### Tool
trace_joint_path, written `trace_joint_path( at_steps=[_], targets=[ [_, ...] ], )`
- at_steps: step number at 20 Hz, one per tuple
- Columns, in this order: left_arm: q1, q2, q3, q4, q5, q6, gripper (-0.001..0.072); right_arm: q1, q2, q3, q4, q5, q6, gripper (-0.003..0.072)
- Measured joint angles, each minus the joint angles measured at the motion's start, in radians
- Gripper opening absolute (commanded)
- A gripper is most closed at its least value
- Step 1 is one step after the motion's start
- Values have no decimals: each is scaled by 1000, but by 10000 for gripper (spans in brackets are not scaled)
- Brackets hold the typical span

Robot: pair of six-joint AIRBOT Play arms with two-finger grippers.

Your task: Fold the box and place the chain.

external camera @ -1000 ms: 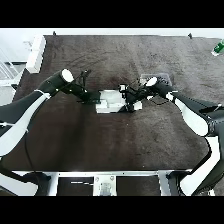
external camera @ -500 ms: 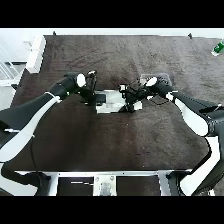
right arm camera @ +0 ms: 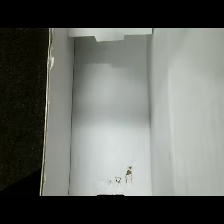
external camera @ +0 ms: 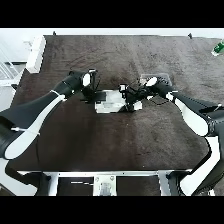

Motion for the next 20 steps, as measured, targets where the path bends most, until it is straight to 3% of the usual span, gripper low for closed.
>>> trace_joint_path(
  at_steps=[13,20],
  targets=[
    [-49,-122,177,88,-212,-56,288,0,0,0,0,0,-1,495],
    [-55,-140,205,143,-262,-104,288,0,0,0,0,0,1,495]
  ],
)
